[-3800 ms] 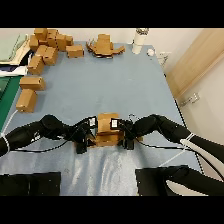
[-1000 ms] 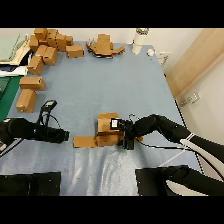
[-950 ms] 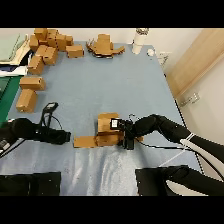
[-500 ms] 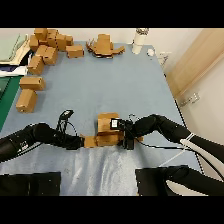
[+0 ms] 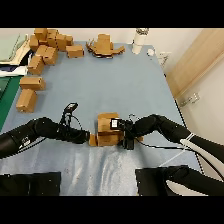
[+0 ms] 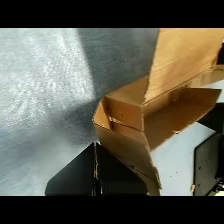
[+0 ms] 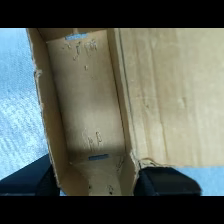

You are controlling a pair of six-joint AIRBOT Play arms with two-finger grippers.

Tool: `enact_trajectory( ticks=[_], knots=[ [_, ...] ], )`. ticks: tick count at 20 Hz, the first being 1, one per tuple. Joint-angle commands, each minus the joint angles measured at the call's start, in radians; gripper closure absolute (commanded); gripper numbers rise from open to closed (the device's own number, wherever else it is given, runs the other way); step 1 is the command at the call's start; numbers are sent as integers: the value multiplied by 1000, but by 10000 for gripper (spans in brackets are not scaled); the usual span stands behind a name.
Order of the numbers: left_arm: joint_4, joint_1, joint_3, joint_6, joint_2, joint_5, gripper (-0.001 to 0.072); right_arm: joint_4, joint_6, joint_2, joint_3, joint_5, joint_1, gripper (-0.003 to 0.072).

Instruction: Fold the box.

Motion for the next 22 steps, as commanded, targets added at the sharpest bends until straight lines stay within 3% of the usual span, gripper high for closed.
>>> enact_trajectory(
  ticks=[1, 5, 6, 7, 8, 12, 17, 19, 20, 22],
  knots=[
    [-31, -2, 26, 7, -1, -21, 696, 0, 0, 0, 0, 0, 0, 177],
    [-44, -2, 26, 13, -1, -21, 675, 0, 0, 0, 0, 0, 0, 177],
    [-48, -2, 26, 27, -1, -22, 426, 0, 0, 0, 0, 0, 0, 177],
    [-63, -2, 26, 31, -2, -21, 308, 0, 0, 0, 0, 0, 0, 177],
    [-71, -2, 26, 34, -2, -21, 355, 0, 0, 0, 0, 0, 0, 177],
    [-98, -2, 26, 54, -2, -19, 351, 0, 0, 0, 0, 0, 0, 177],
    [-248, -2, 26, 225, -34, -25, 350, 0, 0, 0, 0, 0, 0, 177],
    [-306, -2, 26, 279, -71, -48, 228, 0, 0, 0, 0, 0, 0, 177],
    [-347, -2, 26, 309, -87, -51, 119, 0, 0, 0, 0, 0, 0, 177],
    [-382, -2, 26, 317, -106, -5, 83, 0, 0, 0, 0, 0, 0, 177]
  ],
)
